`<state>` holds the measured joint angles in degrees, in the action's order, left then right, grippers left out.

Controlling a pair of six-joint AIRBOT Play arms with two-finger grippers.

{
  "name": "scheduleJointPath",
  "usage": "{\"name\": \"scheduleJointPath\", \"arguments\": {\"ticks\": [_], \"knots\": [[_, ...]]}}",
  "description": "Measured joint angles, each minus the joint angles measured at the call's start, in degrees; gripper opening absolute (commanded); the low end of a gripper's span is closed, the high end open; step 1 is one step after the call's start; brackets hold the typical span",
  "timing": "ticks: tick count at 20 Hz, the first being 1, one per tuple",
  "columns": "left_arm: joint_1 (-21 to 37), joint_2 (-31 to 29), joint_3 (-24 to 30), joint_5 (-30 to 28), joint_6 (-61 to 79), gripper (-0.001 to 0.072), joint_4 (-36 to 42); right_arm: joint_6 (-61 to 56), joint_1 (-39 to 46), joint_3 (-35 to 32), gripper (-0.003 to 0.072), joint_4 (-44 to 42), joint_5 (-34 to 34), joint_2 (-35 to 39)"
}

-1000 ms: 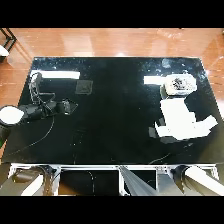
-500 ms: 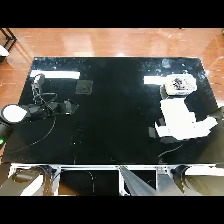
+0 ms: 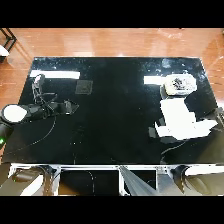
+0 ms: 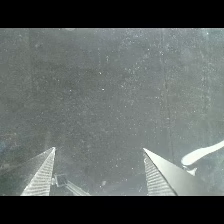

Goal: Fold the box and place the chain.

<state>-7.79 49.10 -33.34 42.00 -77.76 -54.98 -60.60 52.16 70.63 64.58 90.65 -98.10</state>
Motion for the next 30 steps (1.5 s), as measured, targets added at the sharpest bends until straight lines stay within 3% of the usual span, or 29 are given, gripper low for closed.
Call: {"name": "scheduleJointPath", "arguments": {"ticks": [5,6,7,13,14,15,22,23,30], "knots": [[0.00,0.00,0.00,0.00,0.00,0.0640,0.00,0.00,0.02,0.09,0.0695,-0.31,1.18,-1.57],[0.00,0.00,-0.02,0.00,0.00,0.0640,0.02,0.04,0.00,0.09,0.0652,-0.26,1.29,-1.90],[0.00,0.00,0.00,0.02,0.00,0.0639,0.02,0.15,0.02,0.13,0.0471,-0.28,1.42,-2.14],[0.00,0.00,0.00,0.02,-0.02,0.0640,0.02,1.11,0.15,0.07,0.0455,-0.17,1.84,-2.84],[0.00,0.00,0.00,0.00,-0.02,0.0640,0.00,1.22,0.31,0.00,0.0397,-0.22,2.14,-2.91],[0.00,0.00,0.00,0.00,-0.02,0.0639,0.00,1.31,0.52,0.00,0.0215,-0.07,2.25,-2.91],[0.00,0.00,-0.02,0.00,-0.04,0.0639,0.00,1.95,2.67,0.00,0.0176,-1.11,4.42,-2.91],[0.00,0.00,-0.02,0.00,-0.04,0.0640,0.00,2.16,2.82,0.00,0.0016,-1.49,4.74,-2.91],[0.00,0.24,0.00,-0.04,-0.04,0.0640,0.02,4.55,3.08,-0.50,0.0020,-4.74,6.99,-2.78]]}}
